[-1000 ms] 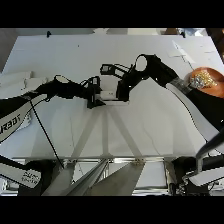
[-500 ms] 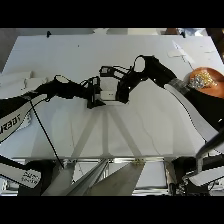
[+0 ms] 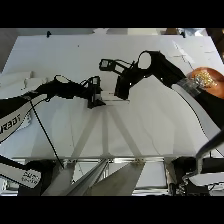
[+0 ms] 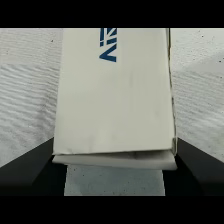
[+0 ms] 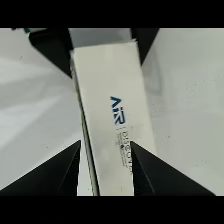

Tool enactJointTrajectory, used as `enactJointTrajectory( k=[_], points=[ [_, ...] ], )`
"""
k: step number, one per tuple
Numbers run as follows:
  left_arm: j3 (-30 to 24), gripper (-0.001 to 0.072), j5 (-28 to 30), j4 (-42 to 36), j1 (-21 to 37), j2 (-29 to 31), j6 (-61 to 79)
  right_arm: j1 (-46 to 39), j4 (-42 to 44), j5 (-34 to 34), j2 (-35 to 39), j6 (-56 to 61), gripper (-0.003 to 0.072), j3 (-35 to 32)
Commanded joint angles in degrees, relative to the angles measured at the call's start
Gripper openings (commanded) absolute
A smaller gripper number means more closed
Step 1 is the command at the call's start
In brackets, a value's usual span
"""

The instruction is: Fold the box and place the chain.

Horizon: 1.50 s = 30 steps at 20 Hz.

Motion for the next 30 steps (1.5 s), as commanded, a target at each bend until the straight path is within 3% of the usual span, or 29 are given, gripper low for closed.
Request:
enactJointTrajectory(
  k=[1, 3, 6, 11, 19, 26, 30],
  points=[
    [0.04, 0.0376, -0.09, 0.13, 0.0, 0.04, 0.17, -0.2, 0.39, -1.51, 1.31, 5.97, 0.0306, 0.04],
    [0.04, 0.0376, -0.07, 0.13, 0.0, 0.04, 0.17, -0.81, 2.23, -2.21, 0.96, 13.66, 0.0017, 0.04],
    [0.04, 0.0376, -0.09, 0.13, 0.0, 0.04, 0.17, -1.86, 11.26, -2.82, -1.2, 24.15, 0.0013, -0.02],
    [0.04, 0.0376, -0.09, 0.13, 0.0, 0.04, 0.17, -1.84, 24.17, -3.17, -7.06, 26.8, 0.0012, -1.95],
    [0.04, 0.0376, -0.09, 0.13, 0.0, 0.04, 0.17, -1.66, 24.11, -4.46, -9.07, 26.82, 0.0012, -9.75],
    [0.04, 0.0376, -0.09, 0.13, 0.0, 0.04, 0.17, -1.66, 24.39, -4.72, -8.46, 26.16, 0.0012, -9.97],
    [0.04, 0.0376, -0.09, 0.13, 0.0, 0.04, 0.17, -2.23, 26.29, -8.11, -5.53, 23.06, 0.0012, -9.97]
  ],
)
